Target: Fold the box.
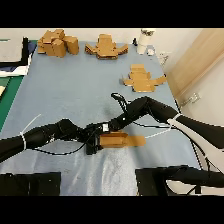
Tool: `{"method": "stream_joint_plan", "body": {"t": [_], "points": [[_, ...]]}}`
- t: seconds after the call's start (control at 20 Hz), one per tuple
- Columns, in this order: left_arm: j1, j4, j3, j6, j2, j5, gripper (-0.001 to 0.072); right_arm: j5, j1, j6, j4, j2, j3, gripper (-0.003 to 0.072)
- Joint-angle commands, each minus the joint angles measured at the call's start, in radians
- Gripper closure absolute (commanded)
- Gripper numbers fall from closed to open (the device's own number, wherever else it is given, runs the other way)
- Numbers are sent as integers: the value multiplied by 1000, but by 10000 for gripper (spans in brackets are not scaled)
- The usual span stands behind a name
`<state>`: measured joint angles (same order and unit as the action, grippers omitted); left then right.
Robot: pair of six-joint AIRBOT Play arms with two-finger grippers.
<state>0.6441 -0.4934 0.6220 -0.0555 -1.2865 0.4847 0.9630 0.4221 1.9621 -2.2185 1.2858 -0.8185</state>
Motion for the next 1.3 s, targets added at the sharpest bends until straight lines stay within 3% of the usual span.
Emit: {"method": "stream_joint_plan", "body": {"t": [0.0, 0.15, 0.3, 0.5, 0.6, 0.65, 0.7, 0.75, 0.8, 0.95, 1.25], "points": [[-2, 0, 0, 4, 0, -3, 152, -10, -9, -29, 111, -67, -50, 681], [-2, 0, 0, 4, 0, -4, 152, 1, -49, -136, 273, -183, -67, 680], [-2, 0, 0, 4, 0, -3, 152, 111, -87, -186, 404, -300, -56, 681], [-2, 0, 0, 4, 0, -4, 152, 252, -88, -149, 420, -460, 61, 680], [-2, 0, 0, 4, 0, -3, 152, 340, -88, 25, 394, -529, 155, 677], [-2, 0, 0, 4, 0, -4, 152, 348, -88, 74, 394, -560, 206, 551], [-2, 0, 0, 4, 0, -4, 152, 332, -88, 123, 396, -581, 249, 307], [-2, 0, 0, 4, 0, -4, 152, 292, -88, 205, 397, -591, 288, 142], [-2, 0, 0, 4, 0, -4, 152, 240, -87, 295, 397, -591, 315, 85], [-2, 0, 0, 4, 0, -4, 152, 37, -77, 508, 393, -566, 360, 85], [-2, 0, 0, 4, 0, -4, 152, -35, 80, 598, 378, -464, 359, 85]]}}
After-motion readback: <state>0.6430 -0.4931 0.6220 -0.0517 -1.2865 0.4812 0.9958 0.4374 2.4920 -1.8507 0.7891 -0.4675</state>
